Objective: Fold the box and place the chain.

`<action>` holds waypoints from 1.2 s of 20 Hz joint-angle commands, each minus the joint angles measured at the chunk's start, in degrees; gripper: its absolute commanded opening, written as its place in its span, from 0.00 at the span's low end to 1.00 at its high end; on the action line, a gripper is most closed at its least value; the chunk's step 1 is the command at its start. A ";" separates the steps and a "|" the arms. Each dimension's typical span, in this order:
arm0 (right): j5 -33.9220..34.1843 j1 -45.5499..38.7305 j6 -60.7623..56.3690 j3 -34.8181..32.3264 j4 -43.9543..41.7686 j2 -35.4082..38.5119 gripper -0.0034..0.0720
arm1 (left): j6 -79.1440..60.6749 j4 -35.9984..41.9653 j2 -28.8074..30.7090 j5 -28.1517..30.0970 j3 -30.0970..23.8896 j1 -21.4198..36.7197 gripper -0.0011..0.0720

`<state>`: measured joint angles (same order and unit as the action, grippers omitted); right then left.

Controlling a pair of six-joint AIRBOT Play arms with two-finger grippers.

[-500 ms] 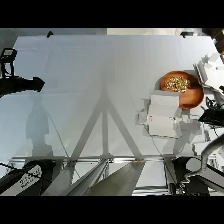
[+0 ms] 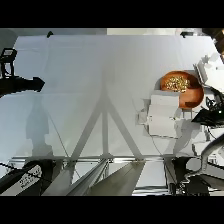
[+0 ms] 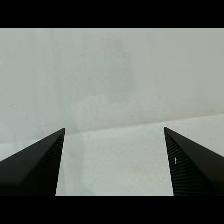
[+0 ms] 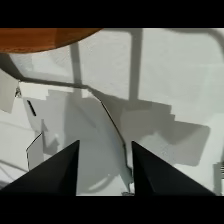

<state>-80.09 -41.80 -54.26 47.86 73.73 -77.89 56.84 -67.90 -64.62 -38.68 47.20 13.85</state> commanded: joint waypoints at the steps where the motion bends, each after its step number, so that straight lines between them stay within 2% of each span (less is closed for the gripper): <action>1: -3.82 -0.04 0.79 -0.02 -0.50 -1.53 0.43 | -0.02 -0.02 0.04 0.02 0.02 0.00 0.96; 2: -3.96 -0.04 0.79 -0.02 -0.52 -1.53 0.41 | -0.02 -0.02 0.04 0.00 0.02 0.00 0.96; 4: -3.98 -0.04 0.79 -0.02 -0.74 -1.53 0.18 | -0.02 -0.02 0.04 0.00 0.02 0.00 0.96; 6: -4.74 -0.04 0.79 -0.02 -0.76 -1.53 0.06 | -0.02 -0.02 0.04 0.02 0.02 0.00 0.96; 10: -8.07 0.17 5.09 -0.02 -5.14 -1.44 0.06 | -0.02 -0.02 0.04 0.02 0.02 0.00 0.96; 13: -8.00 4.24 6.62 -0.02 -8.63 0.15 0.05 | -0.02 -0.02 0.04 0.00 0.02 0.00 0.96; 16: -4.90 12.13 8.74 -0.02 -10.23 3.26 0.05 | -0.02 -0.02 0.04 0.00 0.02 0.00 0.96; 19: 0.17 18.86 12.70 -0.02 -17.51 8.20 0.05 | -0.02 -0.02 0.04 0.00 0.02 0.00 0.96; 21: 2.97 21.75 12.81 -0.09 -20.06 11.30 0.05 | -0.02 -0.02 0.04 0.02 0.02 0.00 0.96; 24: 3.43 24.63 14.43 -2.56 -25.88 12.59 0.05 | -0.02 -0.02 0.04 0.02 0.02 0.00 0.96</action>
<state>-78.96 -20.58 -42.04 46.83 54.46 -67.35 56.84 -67.90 -64.62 -38.68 47.20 13.85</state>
